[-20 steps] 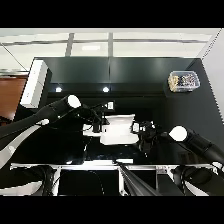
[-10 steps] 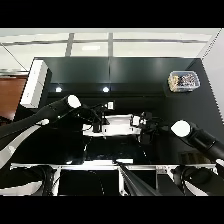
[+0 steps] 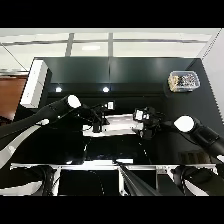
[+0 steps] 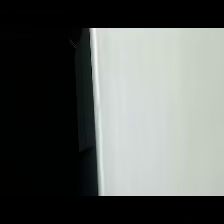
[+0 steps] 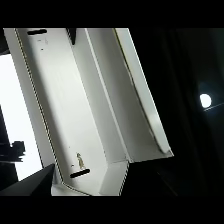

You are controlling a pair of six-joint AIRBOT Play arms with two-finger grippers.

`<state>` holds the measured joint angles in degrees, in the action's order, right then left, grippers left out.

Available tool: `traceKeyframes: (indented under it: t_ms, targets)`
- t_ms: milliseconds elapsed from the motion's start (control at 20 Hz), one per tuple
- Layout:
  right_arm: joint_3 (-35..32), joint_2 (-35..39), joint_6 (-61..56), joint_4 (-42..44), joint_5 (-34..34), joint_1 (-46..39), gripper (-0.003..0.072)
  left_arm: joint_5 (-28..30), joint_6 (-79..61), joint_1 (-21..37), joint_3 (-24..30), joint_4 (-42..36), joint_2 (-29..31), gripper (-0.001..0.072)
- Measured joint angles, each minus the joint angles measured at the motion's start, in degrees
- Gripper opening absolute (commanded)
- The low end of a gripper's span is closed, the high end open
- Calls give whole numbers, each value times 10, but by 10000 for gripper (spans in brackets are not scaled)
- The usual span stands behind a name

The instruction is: Fold the box and place the chain.

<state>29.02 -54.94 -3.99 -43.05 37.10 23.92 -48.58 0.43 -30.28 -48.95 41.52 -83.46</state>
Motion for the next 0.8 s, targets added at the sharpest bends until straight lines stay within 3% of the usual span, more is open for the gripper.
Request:
traceKeyframes:
  t_ms: [350,800]
  targets:
    - [0,-31,99,65,40,-7,704,-2,0,0,0,0,0,25]
    - [0,-96,155,82,57,-10,704,-2,-1,0,0,0,0,24]
